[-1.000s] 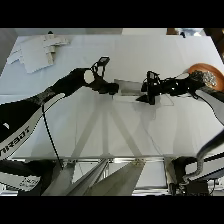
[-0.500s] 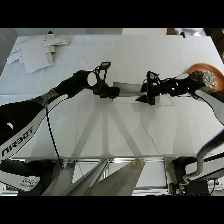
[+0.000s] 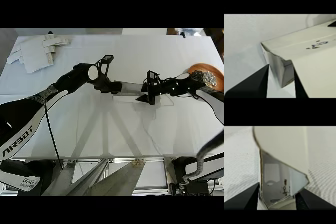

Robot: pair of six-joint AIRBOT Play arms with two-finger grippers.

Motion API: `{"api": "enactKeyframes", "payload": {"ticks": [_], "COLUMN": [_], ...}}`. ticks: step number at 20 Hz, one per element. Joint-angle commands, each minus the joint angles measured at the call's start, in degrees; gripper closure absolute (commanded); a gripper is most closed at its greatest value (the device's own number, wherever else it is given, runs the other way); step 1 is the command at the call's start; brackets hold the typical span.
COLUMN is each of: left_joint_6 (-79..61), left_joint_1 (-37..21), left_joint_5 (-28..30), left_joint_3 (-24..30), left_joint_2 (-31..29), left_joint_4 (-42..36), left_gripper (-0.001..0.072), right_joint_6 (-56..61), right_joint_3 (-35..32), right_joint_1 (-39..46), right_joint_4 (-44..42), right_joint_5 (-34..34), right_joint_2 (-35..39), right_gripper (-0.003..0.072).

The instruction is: Fold the box and place the chain.

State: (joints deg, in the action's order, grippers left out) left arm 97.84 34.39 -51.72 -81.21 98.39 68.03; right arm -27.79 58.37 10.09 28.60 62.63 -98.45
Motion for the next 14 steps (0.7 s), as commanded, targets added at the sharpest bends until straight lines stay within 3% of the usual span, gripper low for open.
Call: {"api": "enactKeyframes", "payload": {"ticks": [1, 6, 11, 14], "left_joint_6": [2.34, 6.93, 13.38, 15.41], "left_joint_1": [-0.22, -0.20, 0.35, 0.37], "left_joint_5": [-2.08, -9.77, -14.62, -16.13], "left_joint_3": [-2.03, -5.14, -10.21, -10.69], "left_joint_2": [0.07, 3.02, 5.66, 6.69], "left_joint_4": [0.22, 0.42, 10.23, 10.60], "left_gripper": [0.0362, 0.0362, 0.0362, 0.0363], "right_joint_6": [-0.15, -0.15, -0.15, -0.15], "right_joint_3": [0.00, 0.00, 0.00, 0.00], "right_joint_1": [-0.02, 0.00, -0.02, -0.02], "right_joint_4": [0.04, 0.04, 0.04, 0.04], "right_joint_5": [0.15, 0.17, 0.17, 0.17], "right_joint_2": [0.00, 0.00, 0.00, 0.00], "right_gripper": [0.0500, 0.0500, 0.0500, 0.0500]}}
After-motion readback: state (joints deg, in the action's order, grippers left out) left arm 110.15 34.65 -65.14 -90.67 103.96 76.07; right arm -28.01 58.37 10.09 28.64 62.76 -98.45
